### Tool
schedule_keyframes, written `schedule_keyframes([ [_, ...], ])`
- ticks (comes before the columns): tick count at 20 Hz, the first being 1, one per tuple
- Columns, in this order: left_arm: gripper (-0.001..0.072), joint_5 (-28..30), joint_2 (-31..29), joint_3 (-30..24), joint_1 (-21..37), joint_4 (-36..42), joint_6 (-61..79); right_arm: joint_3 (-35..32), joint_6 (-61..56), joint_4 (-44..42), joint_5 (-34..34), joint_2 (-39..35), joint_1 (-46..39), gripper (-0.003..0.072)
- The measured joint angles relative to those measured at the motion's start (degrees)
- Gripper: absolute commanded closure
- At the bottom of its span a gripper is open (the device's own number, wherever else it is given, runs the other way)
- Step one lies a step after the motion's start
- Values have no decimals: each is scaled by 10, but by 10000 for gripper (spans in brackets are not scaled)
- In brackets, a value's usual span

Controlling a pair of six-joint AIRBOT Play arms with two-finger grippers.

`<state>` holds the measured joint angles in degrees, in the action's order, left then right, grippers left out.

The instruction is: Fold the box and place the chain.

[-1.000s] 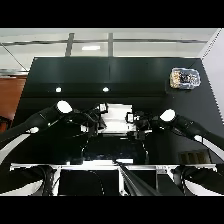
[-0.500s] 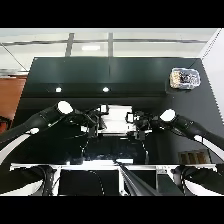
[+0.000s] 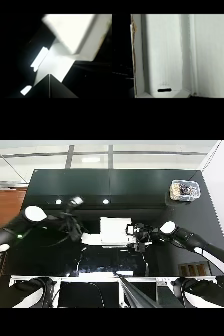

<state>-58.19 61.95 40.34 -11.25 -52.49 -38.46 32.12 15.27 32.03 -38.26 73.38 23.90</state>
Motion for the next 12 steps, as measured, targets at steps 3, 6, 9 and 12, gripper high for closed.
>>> schedule_keyframes([
  [3, 681, -18, -10, -12, 87, -17, -143, 0, 0, 0, 0, 0, 0, 382],
  [6, 682, -28, 0, -42, 148, 8, -251, 0, 0, 0, 0, 0, 0, 383],
  [9, 683, -40, 38, -73, 168, 68, -302, 0, 0, 0, 0, 0, 0, 382],
  [12, 684, -43, 95, -87, 150, 117, -314, 0, 0, 0, 0, 0, 0, 383],
])
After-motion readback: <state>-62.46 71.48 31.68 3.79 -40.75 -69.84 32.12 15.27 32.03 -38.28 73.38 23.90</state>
